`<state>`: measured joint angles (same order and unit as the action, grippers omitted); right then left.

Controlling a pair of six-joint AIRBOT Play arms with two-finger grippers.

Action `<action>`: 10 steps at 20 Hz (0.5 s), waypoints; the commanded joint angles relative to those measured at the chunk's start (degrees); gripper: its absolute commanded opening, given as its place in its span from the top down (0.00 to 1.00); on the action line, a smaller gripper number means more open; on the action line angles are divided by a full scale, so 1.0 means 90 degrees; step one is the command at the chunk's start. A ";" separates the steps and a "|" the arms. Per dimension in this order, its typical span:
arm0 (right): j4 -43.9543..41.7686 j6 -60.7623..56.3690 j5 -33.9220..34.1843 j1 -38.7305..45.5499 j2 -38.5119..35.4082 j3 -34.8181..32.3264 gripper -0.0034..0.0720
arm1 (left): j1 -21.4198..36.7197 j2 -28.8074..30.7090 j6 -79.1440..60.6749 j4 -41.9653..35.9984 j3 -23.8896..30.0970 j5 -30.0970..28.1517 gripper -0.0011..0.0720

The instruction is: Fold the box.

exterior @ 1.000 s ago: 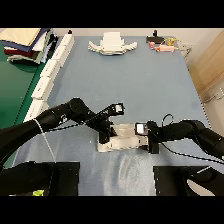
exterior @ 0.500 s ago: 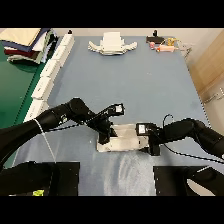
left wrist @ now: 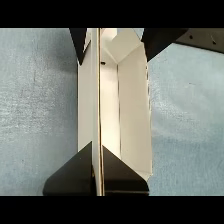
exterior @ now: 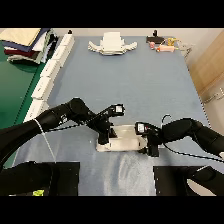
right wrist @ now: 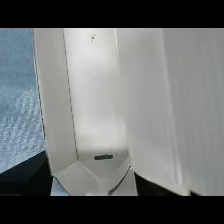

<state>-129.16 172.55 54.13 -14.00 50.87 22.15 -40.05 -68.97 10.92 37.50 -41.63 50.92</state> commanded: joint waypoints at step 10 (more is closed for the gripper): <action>0.0056 -0.0355 -0.0182 -0.0005 0.0107 -0.0117 0.01 | 0.0005 -0.0002 0.0002 0.0143 0.0002 -0.0051 0.96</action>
<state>-128.99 169.58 53.56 -14.00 51.55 21.61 -40.07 -68.95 10.92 38.39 -41.65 50.85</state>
